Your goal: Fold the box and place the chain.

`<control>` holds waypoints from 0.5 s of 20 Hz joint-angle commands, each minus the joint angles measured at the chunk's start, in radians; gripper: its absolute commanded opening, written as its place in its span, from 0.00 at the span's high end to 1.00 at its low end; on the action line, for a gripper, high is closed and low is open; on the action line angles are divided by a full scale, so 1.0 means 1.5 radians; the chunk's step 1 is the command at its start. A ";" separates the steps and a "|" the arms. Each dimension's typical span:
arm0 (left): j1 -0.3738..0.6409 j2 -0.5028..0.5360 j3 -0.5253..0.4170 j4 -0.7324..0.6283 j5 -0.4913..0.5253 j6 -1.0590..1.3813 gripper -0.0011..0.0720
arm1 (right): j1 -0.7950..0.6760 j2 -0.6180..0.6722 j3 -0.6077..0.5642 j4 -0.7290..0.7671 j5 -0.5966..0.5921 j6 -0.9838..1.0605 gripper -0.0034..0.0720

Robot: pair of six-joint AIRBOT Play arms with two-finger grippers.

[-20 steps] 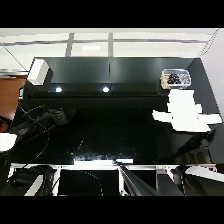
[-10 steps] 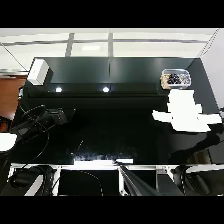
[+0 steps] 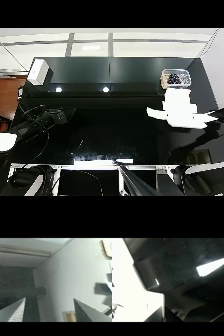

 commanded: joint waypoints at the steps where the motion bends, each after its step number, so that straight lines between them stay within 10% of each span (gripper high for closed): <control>1: 0.000 0.000 0.000 0.000 0.000 0.000 0.02 | 0.011 0.025 -0.007 0.002 0.022 -0.039 0.94; 10: 0.000 0.000 0.000 0.000 -0.014 0.006 0.02 | 0.025 0.175 -0.195 0.099 -0.016 -0.060 0.94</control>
